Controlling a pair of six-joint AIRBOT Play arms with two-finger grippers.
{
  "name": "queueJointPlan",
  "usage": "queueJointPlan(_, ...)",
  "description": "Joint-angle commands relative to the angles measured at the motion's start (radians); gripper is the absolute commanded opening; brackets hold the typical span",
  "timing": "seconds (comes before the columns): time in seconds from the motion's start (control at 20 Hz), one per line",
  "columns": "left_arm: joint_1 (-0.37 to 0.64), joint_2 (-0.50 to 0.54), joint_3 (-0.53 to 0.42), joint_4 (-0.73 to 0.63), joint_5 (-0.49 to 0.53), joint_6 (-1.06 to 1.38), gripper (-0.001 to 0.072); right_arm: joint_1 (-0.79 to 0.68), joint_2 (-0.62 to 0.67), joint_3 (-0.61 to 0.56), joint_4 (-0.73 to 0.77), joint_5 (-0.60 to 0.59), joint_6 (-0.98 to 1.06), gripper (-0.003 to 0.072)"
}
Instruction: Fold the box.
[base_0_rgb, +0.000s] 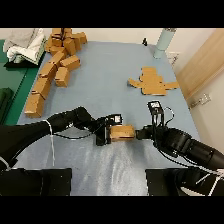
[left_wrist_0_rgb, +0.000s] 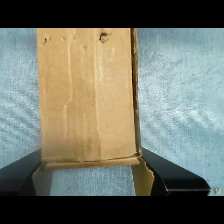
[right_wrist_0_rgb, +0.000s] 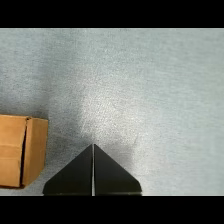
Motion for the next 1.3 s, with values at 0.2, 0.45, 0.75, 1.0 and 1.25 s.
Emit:
queueJointPlan(0.2,0.001,0.020,0.010,0.000,0.011,-0.007,0.0706,0.000,-0.001,0.000,0.000,0.000,0.004,0.0008)
queueJointPlan(0.45,0.000,0.022,0.040,0.001,-0.007,-0.078,0.0706,0.000,-0.001,0.000,-0.001,0.000,0.004,0.0008)
queueJointPlan(0.75,-0.024,0.005,0.040,0.004,-0.022,-0.077,0.0705,0.000,-0.001,0.000,-0.001,0.004,0.004,0.0008)
queueJointPlan(1.0,-0.033,-0.001,0.040,0.005,-0.006,-0.077,0.0703,0.000,-0.001,0.000,-0.001,0.004,0.004,0.0008)
queueJointPlan(1.25,-0.033,-0.001,0.040,0.005,-0.006,-0.077,0.0486,0.000,-0.001,0.000,-0.001,0.004,0.004,0.0008)
